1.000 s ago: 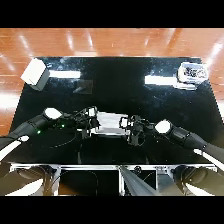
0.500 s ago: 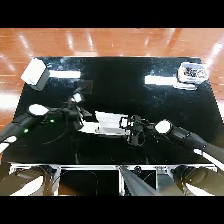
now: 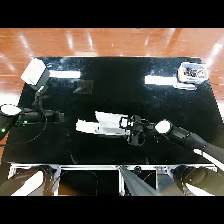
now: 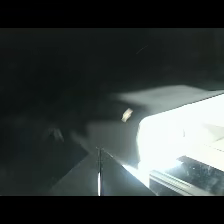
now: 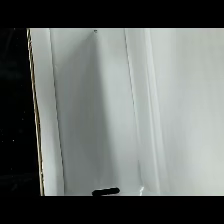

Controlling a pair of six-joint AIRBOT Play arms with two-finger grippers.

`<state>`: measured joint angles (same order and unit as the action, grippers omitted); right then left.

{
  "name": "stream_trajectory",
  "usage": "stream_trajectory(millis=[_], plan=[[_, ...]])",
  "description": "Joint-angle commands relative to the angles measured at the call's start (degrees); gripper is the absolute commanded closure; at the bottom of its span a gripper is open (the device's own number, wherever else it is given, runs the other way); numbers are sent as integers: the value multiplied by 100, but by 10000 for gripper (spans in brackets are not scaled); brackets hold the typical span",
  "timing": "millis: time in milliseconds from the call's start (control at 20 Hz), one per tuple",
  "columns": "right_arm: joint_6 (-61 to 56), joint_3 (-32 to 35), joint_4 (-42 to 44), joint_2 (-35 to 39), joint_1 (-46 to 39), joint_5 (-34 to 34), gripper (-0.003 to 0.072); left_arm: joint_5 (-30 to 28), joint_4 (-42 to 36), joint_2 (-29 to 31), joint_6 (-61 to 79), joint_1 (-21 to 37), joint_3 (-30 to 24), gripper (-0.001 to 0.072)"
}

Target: Fold the box and place the chain.

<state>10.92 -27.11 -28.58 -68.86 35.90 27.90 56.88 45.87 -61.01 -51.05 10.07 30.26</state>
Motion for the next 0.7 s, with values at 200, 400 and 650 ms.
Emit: stream_trajectory(millis=[200,400,650], plan=[[2,0,-9,-4,4,17,135,688,612,-732,-1663,-461,9,690],[2,0,-7,-4,4,17,135,304,358,-922,-1561,-1075,11,691],[2,0,-9,-4,4,15,135,98,-533,-966,-1447,-1478,22,690]])
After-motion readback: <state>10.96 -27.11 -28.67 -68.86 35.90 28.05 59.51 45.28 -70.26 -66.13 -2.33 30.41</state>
